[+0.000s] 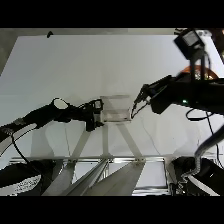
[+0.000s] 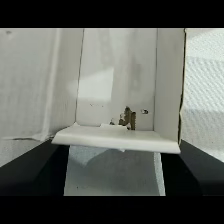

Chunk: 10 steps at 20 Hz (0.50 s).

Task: Fold the box and place the chain.

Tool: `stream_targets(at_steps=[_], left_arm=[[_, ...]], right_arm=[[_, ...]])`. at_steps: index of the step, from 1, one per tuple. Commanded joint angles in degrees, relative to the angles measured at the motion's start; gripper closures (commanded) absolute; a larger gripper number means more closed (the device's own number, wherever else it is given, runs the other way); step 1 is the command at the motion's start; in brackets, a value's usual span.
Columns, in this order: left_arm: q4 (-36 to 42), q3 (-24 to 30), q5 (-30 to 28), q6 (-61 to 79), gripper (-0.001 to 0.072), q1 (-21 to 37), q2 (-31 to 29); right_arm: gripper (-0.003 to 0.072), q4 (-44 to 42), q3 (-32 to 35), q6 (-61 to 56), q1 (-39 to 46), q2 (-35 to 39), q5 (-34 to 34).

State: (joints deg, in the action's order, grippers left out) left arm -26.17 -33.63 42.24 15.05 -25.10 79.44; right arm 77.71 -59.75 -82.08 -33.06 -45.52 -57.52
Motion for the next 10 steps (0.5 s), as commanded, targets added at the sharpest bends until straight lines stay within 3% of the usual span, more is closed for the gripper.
stream_targets(at_steps=[1,10], left_arm=[[0.0,0.0,0.0,0.0,0.0458,0.0,0.0],[0.0,0.0,0.0,0.0,0.0458,0.0,0.0]], right_arm=[[0.0678,-1.9,0.0,-0.2,-2.7,-5.1,2.2],[0.0678,-5.0,0.9,-1.9,-7.0,-13.9,0.1]])
